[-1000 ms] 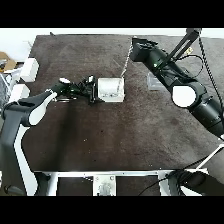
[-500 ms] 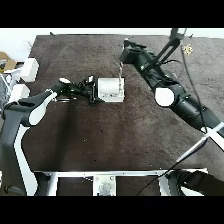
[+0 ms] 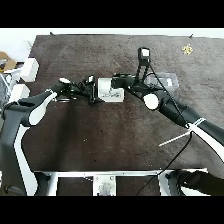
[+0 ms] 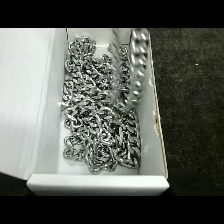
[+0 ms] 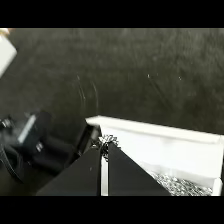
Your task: Fold the box and place the chain.
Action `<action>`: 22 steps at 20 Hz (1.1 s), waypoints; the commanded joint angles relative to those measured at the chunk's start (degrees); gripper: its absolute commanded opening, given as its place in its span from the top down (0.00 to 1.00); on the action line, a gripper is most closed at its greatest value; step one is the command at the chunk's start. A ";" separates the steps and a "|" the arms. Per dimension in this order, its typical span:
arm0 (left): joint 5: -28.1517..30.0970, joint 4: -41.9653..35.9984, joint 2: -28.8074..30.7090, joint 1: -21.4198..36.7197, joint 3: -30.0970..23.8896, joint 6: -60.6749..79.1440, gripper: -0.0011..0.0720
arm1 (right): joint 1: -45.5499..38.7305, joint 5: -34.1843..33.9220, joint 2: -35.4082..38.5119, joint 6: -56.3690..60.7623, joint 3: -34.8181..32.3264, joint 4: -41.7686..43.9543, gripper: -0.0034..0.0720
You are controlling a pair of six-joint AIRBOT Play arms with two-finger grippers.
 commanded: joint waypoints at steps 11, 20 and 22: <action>0.02 0.00 0.00 0.04 -0.02 0.02 0.68 | -3.39 7.87 -2.73 -6.43 3.52 -3.87 0.64; 0.02 0.00 0.00 0.04 -0.02 0.02 0.68 | -19.19 38.07 -11.32 -47.28 26.32 20.46 0.75; 0.00 0.00 0.00 0.04 -0.02 0.02 0.68 | -23.19 43.98 -16.72 -57.40 31.34 31.36 0.75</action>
